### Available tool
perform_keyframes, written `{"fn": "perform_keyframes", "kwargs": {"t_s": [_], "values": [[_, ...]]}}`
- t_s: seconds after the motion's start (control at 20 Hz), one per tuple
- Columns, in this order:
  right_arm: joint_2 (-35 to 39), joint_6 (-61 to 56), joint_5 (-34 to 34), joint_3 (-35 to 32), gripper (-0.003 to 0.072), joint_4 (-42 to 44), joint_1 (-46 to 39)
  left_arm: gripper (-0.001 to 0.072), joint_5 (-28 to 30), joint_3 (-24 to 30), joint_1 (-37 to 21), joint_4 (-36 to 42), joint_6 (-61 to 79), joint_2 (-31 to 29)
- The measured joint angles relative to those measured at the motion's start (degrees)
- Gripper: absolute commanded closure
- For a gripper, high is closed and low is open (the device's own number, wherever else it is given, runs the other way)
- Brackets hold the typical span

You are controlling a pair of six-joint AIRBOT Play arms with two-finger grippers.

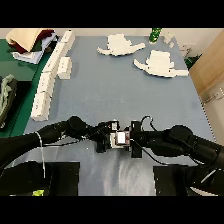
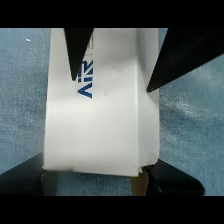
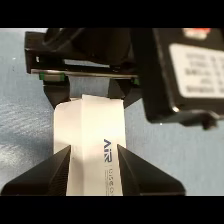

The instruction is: Fold the box.

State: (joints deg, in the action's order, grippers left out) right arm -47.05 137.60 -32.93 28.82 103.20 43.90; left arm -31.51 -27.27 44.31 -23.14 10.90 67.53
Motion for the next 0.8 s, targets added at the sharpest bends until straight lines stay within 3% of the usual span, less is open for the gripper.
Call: {"fn": "perform_keyframes", "kwargs": {"t_s": [0.8], "values": [[-0.1,0.3,1.3,-0.8,0.0220,-0.4,1.5,0.0238,-0.1,0.0,0.0,0.0,0.0,0.0]]}}
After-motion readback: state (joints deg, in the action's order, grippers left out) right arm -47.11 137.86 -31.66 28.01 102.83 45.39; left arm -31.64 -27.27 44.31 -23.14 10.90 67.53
